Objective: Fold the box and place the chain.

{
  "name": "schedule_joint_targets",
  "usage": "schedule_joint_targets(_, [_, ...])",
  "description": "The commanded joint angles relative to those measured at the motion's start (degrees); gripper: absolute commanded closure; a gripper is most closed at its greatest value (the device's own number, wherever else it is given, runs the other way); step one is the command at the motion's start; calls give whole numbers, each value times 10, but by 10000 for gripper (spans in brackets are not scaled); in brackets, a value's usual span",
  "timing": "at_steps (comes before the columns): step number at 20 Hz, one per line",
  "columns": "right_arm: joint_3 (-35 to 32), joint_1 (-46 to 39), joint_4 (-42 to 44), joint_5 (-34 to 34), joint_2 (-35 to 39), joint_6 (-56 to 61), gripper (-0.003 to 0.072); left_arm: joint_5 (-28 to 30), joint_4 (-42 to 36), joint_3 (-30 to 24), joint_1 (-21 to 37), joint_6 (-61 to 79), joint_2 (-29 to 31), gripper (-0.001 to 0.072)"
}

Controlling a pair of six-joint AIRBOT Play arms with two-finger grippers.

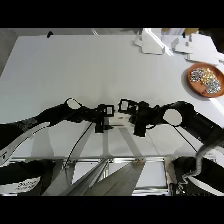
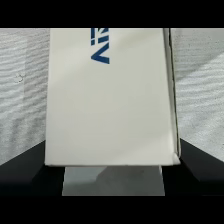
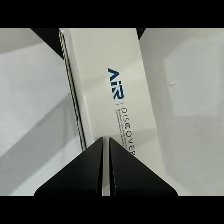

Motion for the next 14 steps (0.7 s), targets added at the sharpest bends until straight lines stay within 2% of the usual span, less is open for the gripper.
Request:
schedule_joint_targets(1, [-11, -1, 2, 9, -2, 1, 648, 0, 0, 0, 0, 0, 0, 501])
schedule_joint_targets(7, [-28, -1, 54, 10, -14, -5, 648, 0, 0, 0, 0, 0, 0, 501])
schedule_joint_targets(14, [-32, -1, 61, 10, -35, -5, 648, 0, 0, 0, 0, 0, 0, 501])
